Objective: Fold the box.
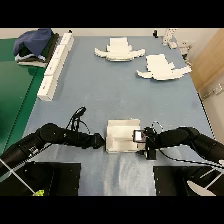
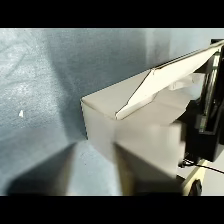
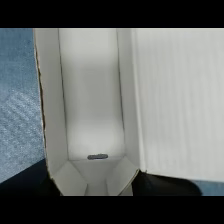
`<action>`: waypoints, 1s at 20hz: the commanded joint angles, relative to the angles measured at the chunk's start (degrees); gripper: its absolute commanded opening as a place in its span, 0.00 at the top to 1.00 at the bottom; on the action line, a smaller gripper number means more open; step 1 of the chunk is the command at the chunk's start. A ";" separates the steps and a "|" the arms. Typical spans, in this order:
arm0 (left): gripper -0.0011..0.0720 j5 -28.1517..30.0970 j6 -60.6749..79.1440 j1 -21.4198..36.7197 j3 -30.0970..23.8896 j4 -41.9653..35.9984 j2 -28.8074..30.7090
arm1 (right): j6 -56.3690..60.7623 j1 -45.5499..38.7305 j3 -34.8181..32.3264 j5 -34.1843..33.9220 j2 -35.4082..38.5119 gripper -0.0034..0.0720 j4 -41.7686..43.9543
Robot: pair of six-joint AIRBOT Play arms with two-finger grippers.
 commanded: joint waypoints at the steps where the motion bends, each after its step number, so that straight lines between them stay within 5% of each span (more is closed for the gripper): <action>1: 0.26 0.48 0.04 -0.04 0.11 -0.17 0.00 | 0.00 0.04 0.02 0.00 0.02 0.36 0.00; 6: 0.26 3.80 0.02 -0.04 0.11 -1.73 -0.07 | 0.00 0.04 0.02 0.00 0.02 0.36 0.00; 14: 0.34 0.59 -6.75 -0.20 2.62 0.13 -0.13 | 0.00 0.04 0.02 0.00 0.02 0.36 0.00; 20: 0.34 3.30 -37.20 -13.97 7.58 26.32 -1.75 | 0.00 0.04 0.02 0.00 0.02 0.36 0.00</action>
